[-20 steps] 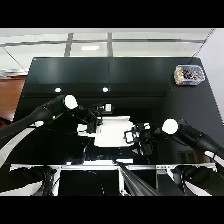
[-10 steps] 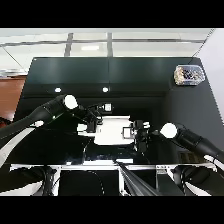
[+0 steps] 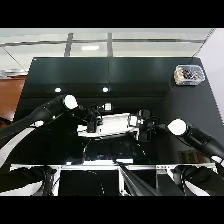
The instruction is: Fold the box and place the chain.
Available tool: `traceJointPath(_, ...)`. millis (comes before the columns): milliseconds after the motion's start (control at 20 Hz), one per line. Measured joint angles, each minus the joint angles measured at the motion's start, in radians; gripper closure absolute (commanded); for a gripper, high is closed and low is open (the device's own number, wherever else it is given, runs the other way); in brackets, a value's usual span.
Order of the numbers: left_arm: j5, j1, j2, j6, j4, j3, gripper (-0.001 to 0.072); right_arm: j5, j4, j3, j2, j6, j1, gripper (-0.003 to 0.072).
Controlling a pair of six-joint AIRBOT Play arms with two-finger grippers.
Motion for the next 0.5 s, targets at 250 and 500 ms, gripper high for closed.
traceJointPath(250, -0.001, 0.000, 0.000, 0.003, 0.000, 0.000, 0.0686, 0.037, 0.139, 0.002, -0.016, -0.128, -0.064, -0.0009)
traceJointPath(500, -0.001, 0.000, 0.000, 0.003, 0.001, 0.000, 0.0686, 0.110, 0.302, 0.037, -0.099, -0.313, -0.117, -0.0010)
